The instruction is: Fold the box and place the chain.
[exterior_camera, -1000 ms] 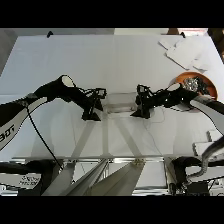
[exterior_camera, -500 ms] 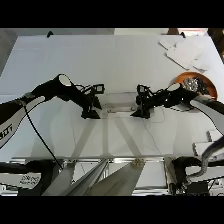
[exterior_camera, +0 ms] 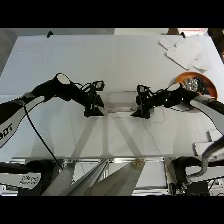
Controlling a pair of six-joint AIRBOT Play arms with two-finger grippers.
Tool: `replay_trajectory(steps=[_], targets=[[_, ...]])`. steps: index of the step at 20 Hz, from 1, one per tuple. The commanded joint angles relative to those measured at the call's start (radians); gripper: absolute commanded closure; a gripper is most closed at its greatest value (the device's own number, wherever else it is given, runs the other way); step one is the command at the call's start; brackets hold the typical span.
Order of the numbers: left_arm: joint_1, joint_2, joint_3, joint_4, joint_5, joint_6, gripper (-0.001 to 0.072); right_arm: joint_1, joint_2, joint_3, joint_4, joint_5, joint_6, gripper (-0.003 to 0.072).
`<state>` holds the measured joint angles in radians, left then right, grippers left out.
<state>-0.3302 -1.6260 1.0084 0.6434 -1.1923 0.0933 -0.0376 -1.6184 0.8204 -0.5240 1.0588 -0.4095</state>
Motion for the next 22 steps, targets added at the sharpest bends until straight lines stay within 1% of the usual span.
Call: replay_trajectory(steps=[1, 7, 8, 9, 12, 14, 18, 19, 22], targets=[[-0.003, 0.0, 0.0, -0.023, -0.007, 0.016, 0.0393, 0.001, 0.0, 0.0, 0.0, 0.0, 0.0, 0.0168], [-0.013, 0.0, 0.0, -0.025, 0.0, 0.041, 0.0394, 0.001, 0.0, 0.0, 0.0, 0.0, 0.0, 0.0168], [-0.015, -0.001, 0.0, -0.025, 0.003, 0.041, 0.0417, 0.001, 0.0, 0.0, 0.0, 0.0, 0.0, 0.0168], [-0.019, -0.004, 0.0, -0.025, 0.008, 0.041, 0.0456, 0.001, 0.0, 0.0, 0.001, 0.0, 0.0, 0.0168], [-0.026, -0.013, 0.0, -0.024, 0.045, 0.039, 0.0458, 0.001, 0.0, 0.0, 0.0, 0.0, 0.0, 0.0168], [-0.028, -0.013, 0.0, -0.029, 0.064, 0.038, 0.064, 0.001, 0.0, 0.0, 0.0, 0.0, 0.0, 0.0168], [-0.029, -0.018, 0.0, -0.03, 0.072, 0.038, 0.0648, 0.001, 0.0, 0.0, 0.0, 0.0, 0.0, 0.0168], [-0.029, -0.018, 0.0, -0.032, 0.084, 0.038, 0.069, 0.001, 0.0, 0.0, 0.001, 0.0, 0.0, 0.0168], [-0.029, -0.018, 0.0, -0.081, 0.108, 0.038, 0.0699, 0.001, 0.0, 0.0, 0.0, 0.0, 0.0, 0.0168]])
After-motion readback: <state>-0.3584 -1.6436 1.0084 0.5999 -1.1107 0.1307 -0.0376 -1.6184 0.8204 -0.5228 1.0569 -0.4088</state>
